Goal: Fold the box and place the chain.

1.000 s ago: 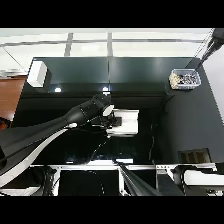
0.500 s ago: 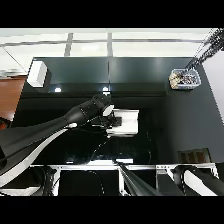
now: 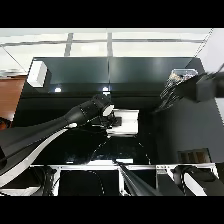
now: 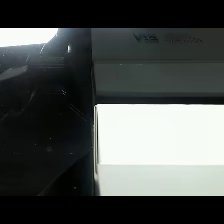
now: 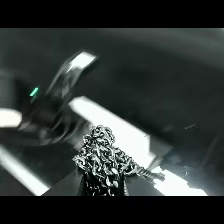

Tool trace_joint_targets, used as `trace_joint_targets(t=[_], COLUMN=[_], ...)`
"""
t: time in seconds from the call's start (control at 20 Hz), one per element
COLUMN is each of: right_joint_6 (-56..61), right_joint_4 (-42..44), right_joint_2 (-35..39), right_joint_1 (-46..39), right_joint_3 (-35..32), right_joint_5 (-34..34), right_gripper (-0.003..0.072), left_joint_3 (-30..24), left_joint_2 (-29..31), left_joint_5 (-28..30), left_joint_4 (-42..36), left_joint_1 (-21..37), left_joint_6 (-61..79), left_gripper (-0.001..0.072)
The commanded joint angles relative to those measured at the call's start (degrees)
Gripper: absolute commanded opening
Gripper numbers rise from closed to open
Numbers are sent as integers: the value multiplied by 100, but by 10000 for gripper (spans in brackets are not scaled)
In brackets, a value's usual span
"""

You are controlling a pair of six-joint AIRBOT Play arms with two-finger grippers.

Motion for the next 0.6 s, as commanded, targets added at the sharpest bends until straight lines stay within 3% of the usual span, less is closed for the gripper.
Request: trace_joint_targets(t=[0.0, 0.25, 0.55], right_joint_6=[-83, -68, -46], right_joint_4=[348, 531, 511], right_joint_2=[59, -125, -341], right_joint_1=[699, 1335, 1587], right_joint_3=[-726, -1300, -1480], right_joint_5=[-260, -1115, -1567], right_gripper=[4, 5, 4], left_joint_3=[2, 2, 2], left_joint_2=[-2, -2, -2], left_joint_5=[0, -2, -2], left_joint_4=[0, 0, 0], left_joint_1=[0, 0, 0], left_joint_6=[2, 2, 2], left_gripper=[27, 27, 27])
